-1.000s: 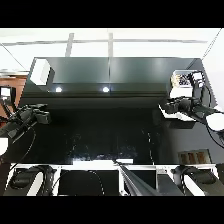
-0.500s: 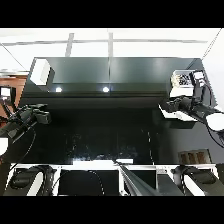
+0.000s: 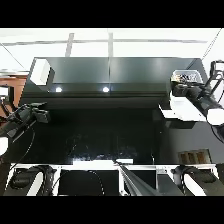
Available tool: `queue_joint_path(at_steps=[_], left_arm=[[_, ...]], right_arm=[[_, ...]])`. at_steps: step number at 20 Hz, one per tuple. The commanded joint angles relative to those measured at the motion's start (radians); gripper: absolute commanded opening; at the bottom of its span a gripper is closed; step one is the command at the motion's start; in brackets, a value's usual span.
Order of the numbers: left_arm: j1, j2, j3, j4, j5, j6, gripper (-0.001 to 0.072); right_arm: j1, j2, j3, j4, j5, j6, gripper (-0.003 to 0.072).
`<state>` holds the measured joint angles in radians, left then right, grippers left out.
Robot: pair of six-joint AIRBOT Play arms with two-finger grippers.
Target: Fold the box and place the chain.
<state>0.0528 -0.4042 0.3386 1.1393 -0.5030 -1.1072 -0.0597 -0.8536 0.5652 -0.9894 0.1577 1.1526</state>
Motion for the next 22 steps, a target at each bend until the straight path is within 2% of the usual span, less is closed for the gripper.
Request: queue_joint_path(at_steps=[1, 2, 3, 6, 8, 11, 13, 15, 17, 19, 21, 22], left_arm=[[0.000, 0.000, 0.000, 0.001, 0.039, 0.000, 0.0117], [0.000, -0.002, 0.000, 0.000, 0.046, 0.000, 0.0460], [-0.001, -0.004, 0.000, -0.001, 0.051, -0.003, 0.0708], [-0.001, -0.016, 0.000, -0.024, 0.053, -0.003, 0.0712], [-0.001, -0.028, 0.000, -0.053, 0.057, -0.003, 0.0712], [-0.001, -0.043, 0.000, -0.088, 0.045, -0.003, 0.0712], [-0.001, -0.043, 0.000, -0.132, 0.035, -0.003, 0.0712], [-0.001, -0.043, 0.000, -0.132, 0.020, -0.003, 0.0712], [-0.001, -0.043, 0.000, -0.132, 0.020, -0.003, 0.0712], [-0.001, -0.043, 0.000, -0.132, 0.020, -0.003, 0.0712], [-0.001, -0.043, 0.000, -0.132, 0.020, -0.003, 0.0712], [-0.001, -0.043, 0.000, -0.132, 0.020, -0.003, 0.0713]], right_arm=[[-0.241, -0.085, 0.086, 0.012, 0.075, 0.049, 0.0717], [-0.340, -0.121, 0.142, 0.002, 0.148, 0.049, 0.0717], [-0.447, -0.169, 0.210, -0.017, 0.236, 0.049, 0.0717], [-0.710, -0.329, 0.399, -0.050, 0.510, 0.107, 0.0717], [-0.807, -0.447, 0.514, -0.098, 0.703, 0.115, 0.0716], [-0.825, -0.636, 0.690, -0.203, 0.979, 0.079, 0.0712], [-0.799, -0.741, 0.785, -0.213, 1.130, -0.029, 0.0712], [-0.762, -0.814, 0.843, -0.253, 1.214, -0.086, 0.0711], [-0.732, -0.842, 0.846, -0.279, 1.191, -0.120, 0.0709], [-0.707, -0.862, 0.846, -0.311, 1.184, -0.141, 0.0505], [-0.691, -0.866, 0.846, -0.347, 1.142, -0.148, 0.0447], [-0.689, -0.866, 0.852, -0.338, 1.142, -0.167, 0.0171]])
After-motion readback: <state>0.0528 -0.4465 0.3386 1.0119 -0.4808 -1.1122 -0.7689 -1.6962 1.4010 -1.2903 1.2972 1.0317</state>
